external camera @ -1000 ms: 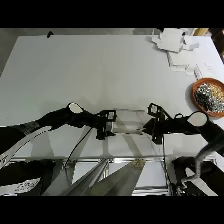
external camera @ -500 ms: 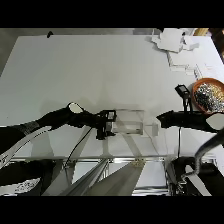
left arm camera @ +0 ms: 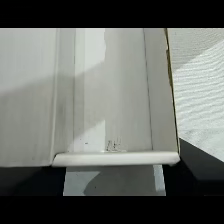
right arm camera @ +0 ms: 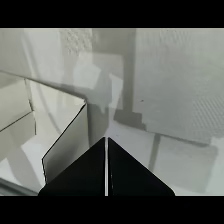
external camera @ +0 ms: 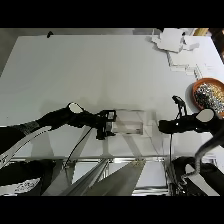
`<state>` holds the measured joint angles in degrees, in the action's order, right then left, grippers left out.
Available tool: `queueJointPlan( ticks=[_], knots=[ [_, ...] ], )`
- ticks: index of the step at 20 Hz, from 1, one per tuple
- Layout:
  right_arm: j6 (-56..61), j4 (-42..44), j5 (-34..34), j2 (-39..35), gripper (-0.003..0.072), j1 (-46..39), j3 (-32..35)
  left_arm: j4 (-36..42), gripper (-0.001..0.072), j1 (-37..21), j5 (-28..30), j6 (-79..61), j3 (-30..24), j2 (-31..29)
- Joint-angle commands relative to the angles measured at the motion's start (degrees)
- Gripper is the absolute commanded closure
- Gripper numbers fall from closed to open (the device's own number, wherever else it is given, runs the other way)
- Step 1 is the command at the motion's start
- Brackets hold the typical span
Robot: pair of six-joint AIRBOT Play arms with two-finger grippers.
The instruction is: Fold the box and place the chain.
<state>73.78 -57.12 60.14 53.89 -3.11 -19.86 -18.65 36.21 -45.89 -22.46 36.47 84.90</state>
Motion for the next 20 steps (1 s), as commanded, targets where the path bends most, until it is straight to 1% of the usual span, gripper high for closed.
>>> queueJointPlan(
  ticks=[1, 5, 7, 8, 10, 11, 13, 20],
  knots=[
    [0.5, 4.8, -0.9, 2.1, 0.0667, 2.1, 2.0, 0.0, 0.0498, 0.0, 0.0, 0.0, 0.0, 0.0],
    [-5.6, 13.7, 1.3, 1.9, 0.0661, 3.2, 2.2, 0.0, 0.0498, 0.0, 0.0, 0.0, 0.0, 0.0],
    [-6.7, 14.0, 3.0, 0.4, 0.0571, 3.2, 2.2, 0.0, 0.0498, 0.0, 0.0, 0.0, 0.0, 0.0],
    [-6.7, 13.9, 3.4, -0.7, 0.0552, 3.2, 2.2, 0.0, 0.0498, 0.0, 0.0, 0.0, 0.0, 0.0],
    [-6.8, 14.4, 3.2, -3.4, 0.0477, 3.2, 2.2, 0.0, 0.0498, 0.0, 0.0, 0.0, 0.0, 0.0],
    [-6.8, 15.0, 3.1, -4.6, 0.0474, 3.2, 2.2, 0.0, 0.0498, 0.0, 0.0, 0.0, 0.0, 0.0],
    [-7.2, 16.1, 2.8, -6.2, 0.0415, 3.2, 2.2, 0.0, 0.0498, 0.0, 0.0, 0.0, 0.0, 0.0],
    [-10.0, 18.6, 3.5, -6.4, 0.0415, 3.2, 2.2, 0.0, 0.0498, 0.0, 0.0, 0.0, 0.0, 0.0]
  ],
)
